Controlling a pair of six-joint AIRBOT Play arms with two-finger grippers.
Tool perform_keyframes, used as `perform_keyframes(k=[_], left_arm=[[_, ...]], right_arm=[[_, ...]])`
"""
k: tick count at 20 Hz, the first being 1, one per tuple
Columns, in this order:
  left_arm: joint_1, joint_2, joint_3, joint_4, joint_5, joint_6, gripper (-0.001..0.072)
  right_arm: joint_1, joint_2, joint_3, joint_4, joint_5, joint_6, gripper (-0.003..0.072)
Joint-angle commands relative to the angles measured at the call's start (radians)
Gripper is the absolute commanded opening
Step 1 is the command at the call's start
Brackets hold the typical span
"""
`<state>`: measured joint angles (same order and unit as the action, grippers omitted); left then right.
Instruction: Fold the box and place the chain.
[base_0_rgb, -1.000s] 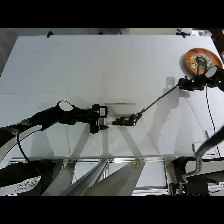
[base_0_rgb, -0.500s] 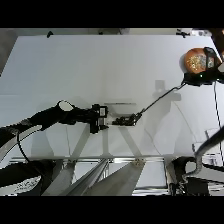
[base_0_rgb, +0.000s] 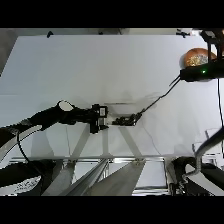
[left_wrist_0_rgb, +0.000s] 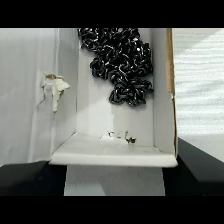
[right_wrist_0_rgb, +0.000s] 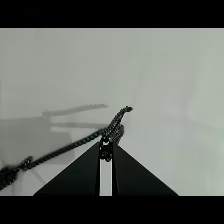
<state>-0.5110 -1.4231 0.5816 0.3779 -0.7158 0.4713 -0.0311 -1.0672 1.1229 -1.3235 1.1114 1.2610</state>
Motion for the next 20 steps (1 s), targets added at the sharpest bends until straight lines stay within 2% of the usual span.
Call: perform_keyframes(k=[1, 4, 9, 11, 15, 20], left_arm=[[-0.001, 0.001, 0.0, 0.0, 0.0, 0.0, 0.0394], [0.0, 0.001, 0.0, 0.0, 0.0, 0.0, 0.0394], [0.0, 0.001, 0.0, 0.0, 0.0, 0.0, 0.0394], [-0.001, 0.001, 0.0, 0.0, 0.0, 0.0, 0.0394], [-0.001, 0.001, 0.0, 0.0, 0.0, 0.0, 0.0394], [0.0, 0.001, 0.0, 0.0, 0.0, 0.0, 0.0394]], right_arm=[[0.117, 0.089, 0.0, 0.004, 0.089, 0.024, 0.0013], [0.195, 0.159, 0.0, 0.056, 0.152, 0.025, 0.0013], [0.314, 0.262, 0.0, 0.188, 0.166, 0.024, 0.0013], [0.345, 0.277, 0.0, 0.222, 0.177, 0.026, 0.0013], [0.416, 0.28, 0.0, 0.389, 0.181, 0.009, 0.0013], [0.504, 0.28, 0.0, 0.443, 0.121, 0.002, 0.0012]])
